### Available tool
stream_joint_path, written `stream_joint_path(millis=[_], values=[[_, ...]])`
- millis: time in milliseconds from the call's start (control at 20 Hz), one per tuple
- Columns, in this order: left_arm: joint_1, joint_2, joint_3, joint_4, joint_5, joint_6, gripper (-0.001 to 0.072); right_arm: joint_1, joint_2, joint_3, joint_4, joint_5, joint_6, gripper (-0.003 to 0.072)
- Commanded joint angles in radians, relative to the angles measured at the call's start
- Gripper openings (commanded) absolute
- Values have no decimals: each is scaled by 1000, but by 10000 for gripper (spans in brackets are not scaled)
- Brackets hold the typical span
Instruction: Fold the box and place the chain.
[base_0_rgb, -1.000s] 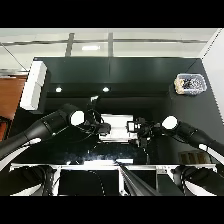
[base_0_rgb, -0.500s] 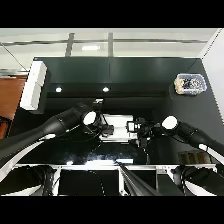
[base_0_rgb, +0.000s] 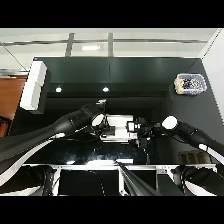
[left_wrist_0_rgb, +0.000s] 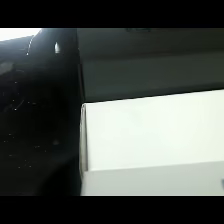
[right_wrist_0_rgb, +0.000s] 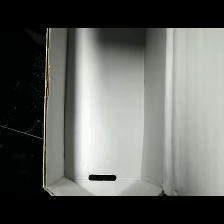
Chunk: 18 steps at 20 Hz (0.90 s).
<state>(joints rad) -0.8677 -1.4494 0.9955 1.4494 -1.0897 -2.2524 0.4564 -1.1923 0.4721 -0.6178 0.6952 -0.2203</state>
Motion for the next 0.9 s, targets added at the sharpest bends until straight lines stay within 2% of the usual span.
stream_joint_path(millis=[0, 100, 350, 400, 450, 500, 550, 750, 850], values=[[-3, -8, 6, 0, 15, -27, 108, 1, -1, 0, 0, 0, 0, 108], [-3, -8, 6, 0, 11, -38, 33, 1, -1, 0, 0, 0, 0, 108], [-3, -8, 6, -1, 10, -52, 42, 1, -1, 0, 0, 0, 0, 109], [-3, -8, 9, -3, 6, -51, 121, 1, -1, 0, 0, 0, 0, 108], [-3, -8, 11, -3, 4, -52, 272, 1, -1, 0, 0, 0, 0, 108], [-3, -8, 16, -3, 0, -52, 367, 1, -1, 0, 0, 0, 0, 108], [-3, -8, 21, 2, -8, -51, 368, 1, -1, 0, 0, 0, 0, 109], [-3, -14, 31, 16, -23, -52, 347, 1, -1, 0, 0, 0, 0, 108], [-3, -29, 31, 15, -39, -44, 111, 1, -1, 0, 0, 0, 0, 108]])
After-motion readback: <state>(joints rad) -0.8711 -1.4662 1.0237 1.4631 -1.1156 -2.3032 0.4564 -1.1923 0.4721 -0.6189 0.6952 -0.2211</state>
